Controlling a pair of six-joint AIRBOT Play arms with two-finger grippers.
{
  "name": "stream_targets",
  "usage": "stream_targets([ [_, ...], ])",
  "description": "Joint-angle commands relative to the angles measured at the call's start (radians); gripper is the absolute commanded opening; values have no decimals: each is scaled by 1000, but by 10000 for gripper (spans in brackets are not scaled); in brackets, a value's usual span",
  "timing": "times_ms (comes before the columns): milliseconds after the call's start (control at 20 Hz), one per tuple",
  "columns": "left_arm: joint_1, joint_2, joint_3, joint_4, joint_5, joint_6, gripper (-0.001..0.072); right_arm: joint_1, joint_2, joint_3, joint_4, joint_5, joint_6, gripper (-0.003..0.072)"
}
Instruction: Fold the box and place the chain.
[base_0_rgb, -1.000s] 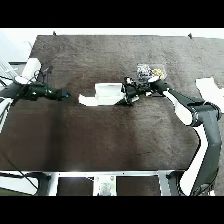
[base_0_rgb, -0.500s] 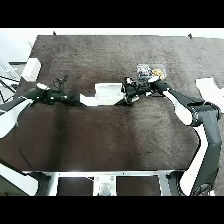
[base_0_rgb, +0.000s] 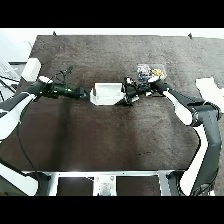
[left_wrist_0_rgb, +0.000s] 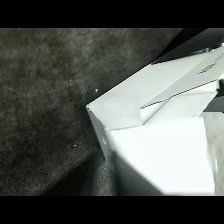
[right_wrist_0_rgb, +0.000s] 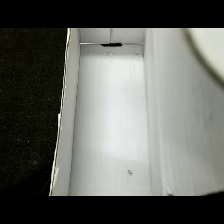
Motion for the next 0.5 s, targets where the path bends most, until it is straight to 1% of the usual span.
stream_targets([
  [0, -2, 17, 7, -1, -19, 7, 256, 0, -1, 0, 0, 0, 0, 482],
  [250, -4, 17, 6, -17, -58, 16, 257, 0, -1, 0, 0, 0, 0, 482],
  [450, -32, 17, 6, -21, -44, 20, 259, 0, -1, 0, 0, 0, 0, 482],
])
